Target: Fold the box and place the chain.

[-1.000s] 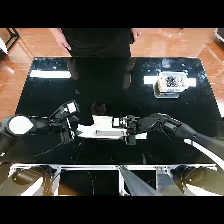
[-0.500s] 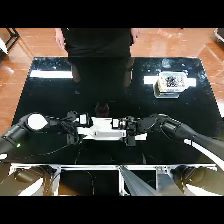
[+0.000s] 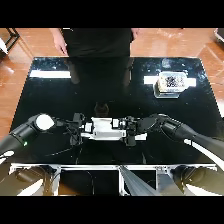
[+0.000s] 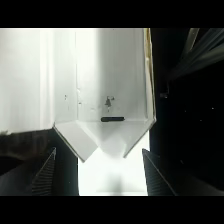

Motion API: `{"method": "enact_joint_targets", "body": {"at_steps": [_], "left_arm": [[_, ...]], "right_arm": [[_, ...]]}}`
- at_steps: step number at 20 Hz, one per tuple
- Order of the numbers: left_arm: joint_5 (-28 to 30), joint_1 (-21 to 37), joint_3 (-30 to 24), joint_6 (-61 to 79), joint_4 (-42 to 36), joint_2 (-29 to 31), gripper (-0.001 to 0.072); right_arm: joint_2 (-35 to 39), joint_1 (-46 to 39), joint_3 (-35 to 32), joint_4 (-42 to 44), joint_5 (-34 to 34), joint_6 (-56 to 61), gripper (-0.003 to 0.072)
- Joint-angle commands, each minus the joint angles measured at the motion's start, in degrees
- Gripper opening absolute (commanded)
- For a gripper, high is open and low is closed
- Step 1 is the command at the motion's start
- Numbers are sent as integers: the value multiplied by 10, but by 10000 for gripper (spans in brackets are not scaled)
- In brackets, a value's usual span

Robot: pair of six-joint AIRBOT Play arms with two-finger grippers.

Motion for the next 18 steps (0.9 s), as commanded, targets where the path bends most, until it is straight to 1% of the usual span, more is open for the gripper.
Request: {"method": "enact_joint_targets", "body": {"at_steps": [1, 2, 3, 4, 5, 6, 7, 13, 16, 17, 18], "left_arm": [[8, -17, 0, 6, -3, -17, 615], [8, -23, 0, 6, -3, -19, 598], [8, -28, 0, 6, -3, -20, 503], [9, -29, 0, 6, -3, -20, 433], [12, -28, 0, 6, -3, -20, 402], [20, -28, 0, 6, -3, -20, 343], [26, -28, 0, 6, -3, -20, 331], [38, -28, 0, 6, -21, -20, 331], [36, -28, 0, 6, -58, -20, 328], [34, -28, 0, 6, -71, -22, 310], [32, -28, 0, 6, -83, -26, 310]], "right_arm": [[0, 0, 0, 0, 2, 0, 418], [0, 0, 0, 0, 2, 0, 419], [0, 0, 0, 0, 2, 0, 418], [0, 0, 0, 0, 2, 0, 418], [0, 0, 0, 0, 3, 0, 418], [0, 0, 0, 0, 3, 0, 418], [0, 0, 0, 0, 3, 0, 418], [0, 0, 0, 0, 3, 0, 418], [0, 0, 0, 0, 3, 0, 418], [0, 0, 0, 0, 3, 0, 419], [0, 0, 0, -1, 3, 0, 418]]}}
